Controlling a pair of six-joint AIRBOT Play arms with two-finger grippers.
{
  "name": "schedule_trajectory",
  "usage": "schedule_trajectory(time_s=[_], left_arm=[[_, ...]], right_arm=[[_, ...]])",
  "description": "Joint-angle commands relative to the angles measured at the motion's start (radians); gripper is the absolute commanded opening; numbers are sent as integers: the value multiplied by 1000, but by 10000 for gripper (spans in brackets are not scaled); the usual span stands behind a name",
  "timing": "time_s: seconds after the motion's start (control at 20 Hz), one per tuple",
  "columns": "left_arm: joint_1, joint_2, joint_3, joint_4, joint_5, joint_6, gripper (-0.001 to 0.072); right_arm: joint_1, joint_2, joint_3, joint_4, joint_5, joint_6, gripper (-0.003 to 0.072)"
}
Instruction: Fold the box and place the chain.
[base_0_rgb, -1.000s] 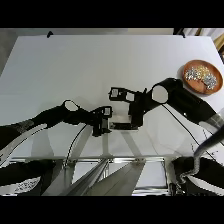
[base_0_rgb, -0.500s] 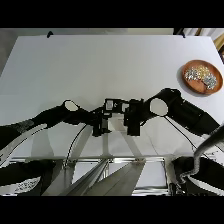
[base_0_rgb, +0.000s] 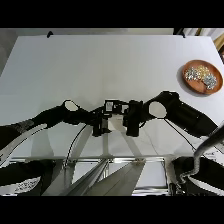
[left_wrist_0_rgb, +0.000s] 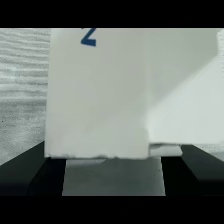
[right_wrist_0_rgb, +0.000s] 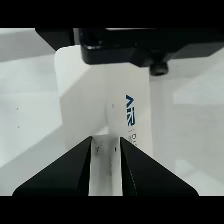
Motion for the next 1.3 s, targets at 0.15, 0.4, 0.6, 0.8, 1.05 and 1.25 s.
schedule_trajectory(time_s=[0.15,0.4,0.6,0.8,1.05,1.25], left_arm=[[1,1,0,0,0,0,254],[1,1,0,0,0,0,254],[1,1,0,0,0,0,254],[1,1,0,0,0,0,254],[1,1,0,0,0,0,254],[1,1,0,0,0,0,254]], right_arm=[[1,1,-6,-65,-36,47,199],[1,1,-19,-81,-68,74,199],[25,1,-50,-90,-129,74,199],[31,1,-53,-90,-129,97,199],[54,1,-77,-89,-102,99,199],[77,1,-82,-89,-98,100,200]])
